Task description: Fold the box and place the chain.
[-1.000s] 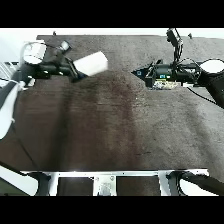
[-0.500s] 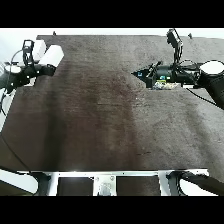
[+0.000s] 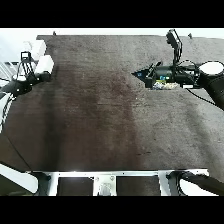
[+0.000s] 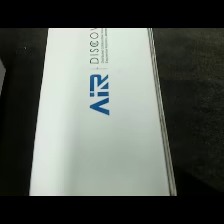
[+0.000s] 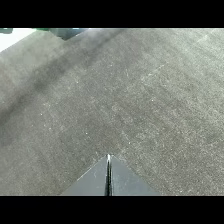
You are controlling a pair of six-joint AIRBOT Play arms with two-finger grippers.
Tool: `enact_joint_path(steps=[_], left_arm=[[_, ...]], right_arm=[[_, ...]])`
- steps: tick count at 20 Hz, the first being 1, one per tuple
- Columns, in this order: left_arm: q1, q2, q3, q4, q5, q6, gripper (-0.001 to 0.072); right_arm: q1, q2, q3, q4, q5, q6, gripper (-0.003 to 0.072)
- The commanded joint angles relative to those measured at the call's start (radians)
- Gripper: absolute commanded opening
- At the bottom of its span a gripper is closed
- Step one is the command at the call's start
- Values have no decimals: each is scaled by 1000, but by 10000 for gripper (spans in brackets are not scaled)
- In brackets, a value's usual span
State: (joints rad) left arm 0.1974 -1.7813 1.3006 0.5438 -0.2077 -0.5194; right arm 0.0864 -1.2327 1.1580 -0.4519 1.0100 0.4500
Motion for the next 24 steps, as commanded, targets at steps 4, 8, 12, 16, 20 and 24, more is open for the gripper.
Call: enact_joint_path(steps=[4,8,12,16,20,24], left_arm=[[2,-31,-2,10,41,4,19],[2,-53,-2,45,22,4,43],[2,-53,-2,78,36,4,500],[2,-52,-2,78,51,1,720],[2,-39,-2,79,34,3,720],[2,37,-2,108,0,4,720]], right_arm=[[1,-1,0,0,0,0,17],[1,-1,0,0,0,0,17],[1,-1,0,0,1,0,17],[0,-1,0,0,1,5,171],[0,0,0,0,1,14,239],[-1,0,0,0,1,14,401]])
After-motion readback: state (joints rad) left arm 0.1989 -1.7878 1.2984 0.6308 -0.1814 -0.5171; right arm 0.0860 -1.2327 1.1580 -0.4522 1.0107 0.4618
